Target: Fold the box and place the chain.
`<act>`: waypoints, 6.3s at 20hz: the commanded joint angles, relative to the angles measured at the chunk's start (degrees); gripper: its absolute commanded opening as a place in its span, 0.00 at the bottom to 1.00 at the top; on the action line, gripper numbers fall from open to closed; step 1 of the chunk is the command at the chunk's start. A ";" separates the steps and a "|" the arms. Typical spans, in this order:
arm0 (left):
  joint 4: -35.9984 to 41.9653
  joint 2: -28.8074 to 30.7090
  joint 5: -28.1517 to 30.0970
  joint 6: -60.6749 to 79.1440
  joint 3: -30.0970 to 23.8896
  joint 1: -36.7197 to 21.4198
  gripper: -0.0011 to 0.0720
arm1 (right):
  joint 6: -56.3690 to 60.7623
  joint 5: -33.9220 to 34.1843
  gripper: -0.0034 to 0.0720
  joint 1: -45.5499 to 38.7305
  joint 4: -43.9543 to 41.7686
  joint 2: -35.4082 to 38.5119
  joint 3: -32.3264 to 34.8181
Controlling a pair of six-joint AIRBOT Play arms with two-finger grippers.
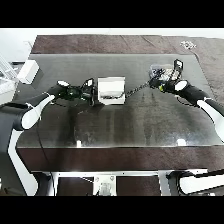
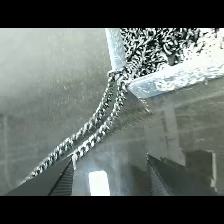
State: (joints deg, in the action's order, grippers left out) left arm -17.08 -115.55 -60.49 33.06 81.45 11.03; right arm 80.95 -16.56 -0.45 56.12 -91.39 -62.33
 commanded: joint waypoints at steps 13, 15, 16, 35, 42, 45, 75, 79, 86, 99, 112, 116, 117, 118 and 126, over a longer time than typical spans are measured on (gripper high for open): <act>0.00 0.02 0.02 0.02 0.04 -0.02 0.73 | 1.16 1.33 0.76 1.86 -6.21 -12.87 -12.76; 0.00 0.02 0.02 0.02 0.04 -0.02 0.73 | 1.11 1.33 0.72 1.86 -6.19 -13.40 -13.18; 0.00 0.02 0.02 0.02 0.04 -0.02 0.73 | 1.11 1.36 0.66 1.84 -6.19 -13.60 -13.33; 0.00 0.02 0.02 0.02 0.04 -0.02 0.73 | -9.22 5.60 0.05 9.75 -5.51 14.64 -15.13; -0.02 0.02 0.02 0.02 0.04 -0.02 0.73 | -17.14 4.94 0.05 21.24 -5.51 24.44 -15.13; 0.00 0.02 0.02 0.02 0.04 -0.02 0.73 | -17.18 4.94 0.05 26.34 -5.05 26.03 -15.13; 0.00 0.02 0.04 0.02 0.04 -0.02 0.73 | -5.88 8.20 0.05 35.36 -4.70 15.30 3.30; 0.00 0.02 0.02 0.02 0.04 -0.02 0.73 | -5.92 8.39 0.05 34.16 -4.68 9.81 4.61; -0.02 0.02 0.02 0.02 0.04 -0.02 0.73 | -6.36 9.64 0.62 29.46 -4.50 6.58 4.17; 0.00 0.02 0.04 0.02 0.04 -0.02 0.73 | -3.26 11.74 0.67 1.05 -7.41 11.39 13.00; 0.00 0.02 0.00 0.02 0.04 -0.02 0.73 | -2.43 4.83 0.78 2.54 -11.17 -10.40 -8.85; 0.00 0.02 0.00 0.00 0.04 -0.02 0.73 | -1.86 4.76 0.67 2.08 -11.63 -12.79 -9.38; -0.02 0.02 0.00 0.02 0.04 -0.02 0.73 | -2.12 4.70 0.66 2.08 -11.56 -13.00 -10.12; -0.02 0.02 0.00 0.00 0.04 -0.02 0.73 | -2.56 4.70 0.58 2.10 -11.56 -13.09 -10.75; -0.02 0.02 0.00 0.02 0.04 -0.02 0.73 | -2.93 3.82 0.05 1.92 -11.58 -11.39 -13.55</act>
State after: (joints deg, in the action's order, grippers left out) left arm -17.06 -115.55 -60.51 33.06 81.45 11.05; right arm 78.24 -11.49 1.50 44.58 -104.27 -75.31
